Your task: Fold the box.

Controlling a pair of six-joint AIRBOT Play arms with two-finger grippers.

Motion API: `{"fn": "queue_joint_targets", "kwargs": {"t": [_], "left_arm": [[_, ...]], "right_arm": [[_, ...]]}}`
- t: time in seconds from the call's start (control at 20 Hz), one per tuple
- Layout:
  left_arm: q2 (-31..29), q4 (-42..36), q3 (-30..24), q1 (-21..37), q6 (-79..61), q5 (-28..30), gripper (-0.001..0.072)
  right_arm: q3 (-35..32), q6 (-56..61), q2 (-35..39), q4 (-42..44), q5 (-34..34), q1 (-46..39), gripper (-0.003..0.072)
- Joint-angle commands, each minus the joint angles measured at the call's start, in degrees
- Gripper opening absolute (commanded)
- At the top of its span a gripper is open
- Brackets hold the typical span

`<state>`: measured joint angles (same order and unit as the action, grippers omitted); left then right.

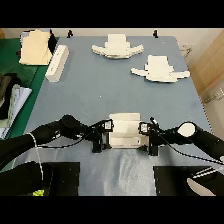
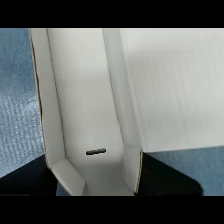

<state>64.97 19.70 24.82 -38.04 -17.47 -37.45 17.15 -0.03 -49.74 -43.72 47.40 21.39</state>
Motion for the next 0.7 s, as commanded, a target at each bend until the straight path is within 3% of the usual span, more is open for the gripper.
{"fn": "queue_joint_targets", "kwargs": {"t": [0.0,0.35,0.65], "left_arm": [[0.04,0.07,0.02,-0.20,0.44,1.03,0.0463],[0.04,4.92,0.02,-0.20,-4.39,1.62,0.0464],[-0.07,5.16,0.44,-0.20,-4.31,5.99,0.0464]], "right_arm": [[0.02,0.02,0.04,0.02,0.11,0.02,0.0603],[0.04,0.02,0.04,0.02,0.11,0.02,0.0603],[0.02,0.02,0.04,0.02,0.11,0.02,0.0604]]}}
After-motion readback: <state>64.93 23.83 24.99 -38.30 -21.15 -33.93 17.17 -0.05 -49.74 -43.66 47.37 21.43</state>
